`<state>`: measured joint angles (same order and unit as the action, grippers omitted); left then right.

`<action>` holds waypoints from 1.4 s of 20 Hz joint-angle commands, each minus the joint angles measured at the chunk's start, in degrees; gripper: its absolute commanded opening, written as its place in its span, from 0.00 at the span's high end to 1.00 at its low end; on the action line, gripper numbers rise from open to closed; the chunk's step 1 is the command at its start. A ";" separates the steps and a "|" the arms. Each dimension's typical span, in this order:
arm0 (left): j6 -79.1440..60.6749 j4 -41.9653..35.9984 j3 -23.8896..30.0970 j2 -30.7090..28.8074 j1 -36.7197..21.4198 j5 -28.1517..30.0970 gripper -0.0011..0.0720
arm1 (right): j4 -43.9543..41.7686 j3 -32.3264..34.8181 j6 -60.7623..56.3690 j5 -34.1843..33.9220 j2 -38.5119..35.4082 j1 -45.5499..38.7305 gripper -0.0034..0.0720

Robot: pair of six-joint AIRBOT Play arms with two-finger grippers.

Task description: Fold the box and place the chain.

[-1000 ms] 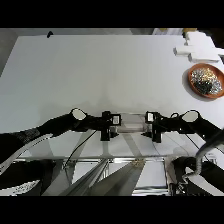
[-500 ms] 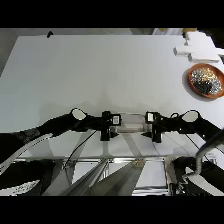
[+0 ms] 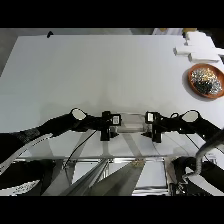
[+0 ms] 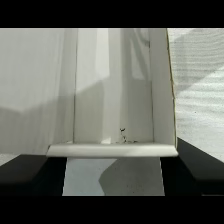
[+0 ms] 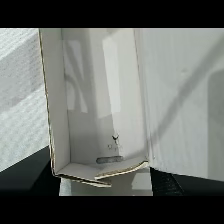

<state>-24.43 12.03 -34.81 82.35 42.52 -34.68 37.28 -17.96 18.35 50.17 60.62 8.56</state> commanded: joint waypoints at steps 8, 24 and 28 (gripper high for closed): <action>0.00 0.00 -0.04 -0.04 0.02 -0.04 0.54 | 1.66 -0.02 -0.55 -0.22 -0.50 0.00 0.03; 0.00 0.00 -0.04 -0.04 0.00 -0.04 0.54 | 26.47 -0.04 -33.07 8.66 -24.85 0.02 0.46; 0.02 0.00 -0.04 -0.04 0.00 -0.04 0.54 | 17.81 -0.02 -34.01 9.14 -28.89 1.84 0.78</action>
